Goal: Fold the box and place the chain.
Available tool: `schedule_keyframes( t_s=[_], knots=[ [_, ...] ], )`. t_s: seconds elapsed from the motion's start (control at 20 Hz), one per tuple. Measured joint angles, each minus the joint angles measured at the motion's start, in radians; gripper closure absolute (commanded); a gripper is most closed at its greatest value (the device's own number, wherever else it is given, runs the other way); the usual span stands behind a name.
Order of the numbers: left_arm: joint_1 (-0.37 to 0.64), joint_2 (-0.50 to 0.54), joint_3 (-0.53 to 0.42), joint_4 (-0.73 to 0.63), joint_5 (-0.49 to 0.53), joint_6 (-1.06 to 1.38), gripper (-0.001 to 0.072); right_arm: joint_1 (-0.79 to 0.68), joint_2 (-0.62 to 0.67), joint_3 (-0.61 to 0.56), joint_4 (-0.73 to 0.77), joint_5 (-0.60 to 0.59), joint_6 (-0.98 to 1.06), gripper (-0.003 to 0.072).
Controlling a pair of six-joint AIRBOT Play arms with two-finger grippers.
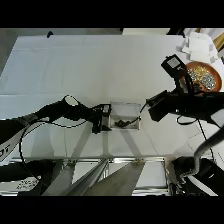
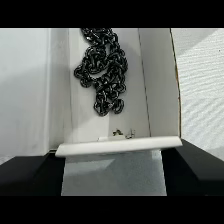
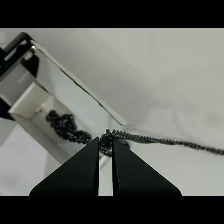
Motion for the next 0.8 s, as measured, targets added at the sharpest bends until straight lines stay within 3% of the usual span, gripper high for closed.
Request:
schedule_keyframes(
  t_s=[0.5,0.8],
  knots=[
    [0.0,0.0,0.0,0.0,0.0,0.0,0.0297,0.073,0.138,0.0,0.155,-0.122,-0.05,0.0674],
    [0.0,0.0,0.0,0.0,0.0,0.0,0.0297,0.075,0.034,0.0,0.268,-0.204,-0.143,0.0674]
  ],
)
